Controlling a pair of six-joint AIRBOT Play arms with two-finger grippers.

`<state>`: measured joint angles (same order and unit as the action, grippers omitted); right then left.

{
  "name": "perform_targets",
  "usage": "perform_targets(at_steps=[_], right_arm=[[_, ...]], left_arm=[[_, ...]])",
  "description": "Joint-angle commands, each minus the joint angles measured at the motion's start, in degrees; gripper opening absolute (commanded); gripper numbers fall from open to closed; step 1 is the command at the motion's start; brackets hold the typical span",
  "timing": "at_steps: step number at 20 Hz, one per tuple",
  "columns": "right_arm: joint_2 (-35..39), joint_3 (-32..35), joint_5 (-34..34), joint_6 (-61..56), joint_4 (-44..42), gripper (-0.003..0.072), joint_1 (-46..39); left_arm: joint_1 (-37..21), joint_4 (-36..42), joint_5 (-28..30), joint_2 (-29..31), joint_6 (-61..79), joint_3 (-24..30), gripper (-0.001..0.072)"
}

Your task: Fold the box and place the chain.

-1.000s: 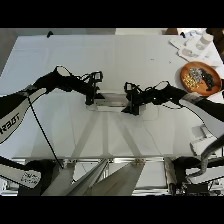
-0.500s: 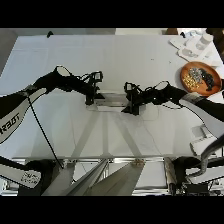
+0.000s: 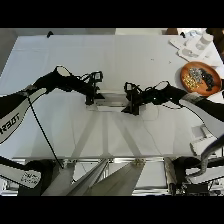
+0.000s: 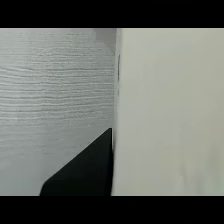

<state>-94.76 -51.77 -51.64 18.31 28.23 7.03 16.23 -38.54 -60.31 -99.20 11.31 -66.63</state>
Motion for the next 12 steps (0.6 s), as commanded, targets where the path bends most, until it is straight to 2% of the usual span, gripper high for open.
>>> perform_targets(at_steps=[1, 2, 6, 8, 9, 10, 11, 12], right_arm=[[0.00, 0.02, 0.02, 0.00, 0.00, 0.0438, 0.04], [-0.02, 0.02, 0.02, 0.00, 0.00, 0.0438, 0.04], [0.00, 0.02, 0.02, 0.00, 0.00, 0.0438, 0.04], [-0.02, 0.02, -0.02, 0.00, 0.00, 0.0438, 0.04], [0.00, 0.02, 0.02, 0.00, 0.00, 0.0438, 0.04], [0.00, 0.02, 0.02, 0.00, 0.00, 0.0438, 0.04], [-0.02, 0.02, 0.00, 0.00, 0.00, 0.0438, 0.04], [0.00, 0.02, 0.00, 0.00, 0.00, 0.0438, 0.04]], left_arm=[[-0.07, 1.22, -0.55, 0.09, 0.04, -0.04, 0.0178], [-0.07, 1.20, -0.55, 0.09, 0.04, -0.04, 0.0224], [-0.15, 1.20, -0.55, 0.13, 0.00, -0.04, 0.0226], [-0.17, 1.16, -0.57, 0.15, -0.20, -0.04, 0.0257], [-0.20, 1.16, -0.57, 0.22, -0.22, -0.04, 0.0325], [-0.20, 1.03, -0.55, 0.46, -0.22, -0.04, 0.0423], [-0.20, 0.39, -0.55, 0.90, -0.26, -0.04, 0.0458], [-0.22, -0.66, -0.55, 1.53, -1.09, -0.04, 0.0458]])
